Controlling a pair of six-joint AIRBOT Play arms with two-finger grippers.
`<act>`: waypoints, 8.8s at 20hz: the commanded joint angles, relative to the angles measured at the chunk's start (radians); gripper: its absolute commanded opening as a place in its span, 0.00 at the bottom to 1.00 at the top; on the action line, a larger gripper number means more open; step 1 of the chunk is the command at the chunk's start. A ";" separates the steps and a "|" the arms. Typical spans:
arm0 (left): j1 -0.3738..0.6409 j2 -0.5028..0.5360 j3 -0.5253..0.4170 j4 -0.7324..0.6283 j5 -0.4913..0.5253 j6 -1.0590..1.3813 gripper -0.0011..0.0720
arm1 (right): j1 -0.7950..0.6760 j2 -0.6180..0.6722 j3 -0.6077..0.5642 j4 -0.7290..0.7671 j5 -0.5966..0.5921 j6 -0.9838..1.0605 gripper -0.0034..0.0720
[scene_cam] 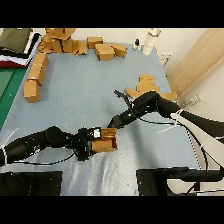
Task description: Fold the box.
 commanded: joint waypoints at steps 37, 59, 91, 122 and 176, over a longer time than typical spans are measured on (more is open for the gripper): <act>-0.001 -0.001 0.001 0.000 0.000 0.000 0.52 | 0.484 0.371 -0.125 -0.627 0.382 -0.327 0.83; -0.001 -0.001 0.001 0.000 0.001 0.000 0.52 | 0.681 0.469 -0.272 -0.911 0.634 -0.154 0.91; -0.001 -0.001 0.001 0.000 0.001 0.000 0.52 | 0.824 0.572 -0.335 -1.280 0.719 0.153 0.41; -0.001 -0.001 0.001 0.000 0.001 0.000 0.52 | 0.823 0.729 -0.364 -0.912 0.566 0.516 0.40; -0.001 -0.001 0.001 0.000 0.001 0.000 0.52 | 0.287 0.751 -0.267 -1.249 0.002 1.445 0.05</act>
